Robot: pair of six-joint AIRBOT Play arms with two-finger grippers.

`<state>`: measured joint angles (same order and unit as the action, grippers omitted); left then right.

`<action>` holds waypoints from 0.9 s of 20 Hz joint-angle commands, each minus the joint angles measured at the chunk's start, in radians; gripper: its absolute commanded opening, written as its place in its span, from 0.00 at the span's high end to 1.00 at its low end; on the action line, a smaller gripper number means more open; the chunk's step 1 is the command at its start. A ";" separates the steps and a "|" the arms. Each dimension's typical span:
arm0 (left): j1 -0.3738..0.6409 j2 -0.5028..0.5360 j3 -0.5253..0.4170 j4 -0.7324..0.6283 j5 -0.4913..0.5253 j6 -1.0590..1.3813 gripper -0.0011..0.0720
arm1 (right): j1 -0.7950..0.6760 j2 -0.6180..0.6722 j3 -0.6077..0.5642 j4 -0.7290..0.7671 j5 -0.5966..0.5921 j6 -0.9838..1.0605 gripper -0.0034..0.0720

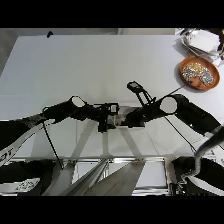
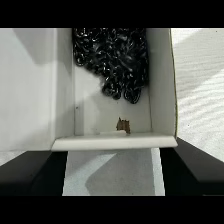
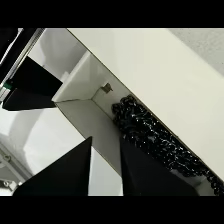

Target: Fold the box and place the chain.

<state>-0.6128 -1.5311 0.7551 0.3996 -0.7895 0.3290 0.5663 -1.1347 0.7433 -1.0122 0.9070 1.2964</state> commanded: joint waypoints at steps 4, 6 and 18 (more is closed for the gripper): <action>0.000 0.000 0.000 0.000 0.000 0.000 0.55 | 0.001 0.051 0.001 0.003 0.036 -0.023 0.64; 0.000 0.000 0.000 0.000 0.000 0.000 0.55 | 0.001 0.149 0.003 -0.015 0.044 -0.024 0.64; 0.000 0.000 0.000 0.000 0.000 0.000 0.55 | -0.534 0.214 0.003 -0.376 0.013 0.102 0.55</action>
